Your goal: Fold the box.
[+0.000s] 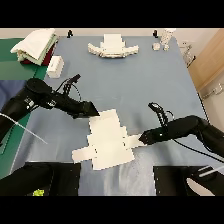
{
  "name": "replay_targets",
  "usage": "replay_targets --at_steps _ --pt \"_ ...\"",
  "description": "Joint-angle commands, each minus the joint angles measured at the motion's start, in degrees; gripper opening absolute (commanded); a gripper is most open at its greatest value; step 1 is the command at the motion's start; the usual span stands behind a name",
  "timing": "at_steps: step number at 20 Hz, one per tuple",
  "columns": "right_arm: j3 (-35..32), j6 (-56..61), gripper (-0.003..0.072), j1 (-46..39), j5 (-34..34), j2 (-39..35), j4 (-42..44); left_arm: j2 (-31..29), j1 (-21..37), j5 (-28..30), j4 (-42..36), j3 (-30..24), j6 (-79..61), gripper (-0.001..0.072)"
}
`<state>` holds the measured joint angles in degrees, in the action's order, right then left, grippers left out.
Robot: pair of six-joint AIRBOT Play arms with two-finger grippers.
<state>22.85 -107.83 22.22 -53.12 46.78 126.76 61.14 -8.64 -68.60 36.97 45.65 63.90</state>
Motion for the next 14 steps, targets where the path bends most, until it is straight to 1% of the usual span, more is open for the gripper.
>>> replay_targets --at_steps 1,4,6,14 --pt "-2.4 6.2 0.0001 4.0 3.9 -4.8 -5.0 1.0 1.7 1.9 -1.9 0.1 -1.5 0.0686" --pt "-2.4 13.4 0.0001 4.0 4.0 -5.5 -10.2 1.0 1.7 4.4 -4.0 0.1 -1.5 0.0686" --pt "-2.4 13.4 0.0001 4.0 4.3 -5.7 -10.1 1.0 1.7 5.5 -3.8 0.1 -1.5 0.0685" --pt "-2.4 13.4 0.0001 4.0 4.7 -5.7 -10.2 1.0 1.7 5.5 -4.0 0.1 -1.5 0.0686"
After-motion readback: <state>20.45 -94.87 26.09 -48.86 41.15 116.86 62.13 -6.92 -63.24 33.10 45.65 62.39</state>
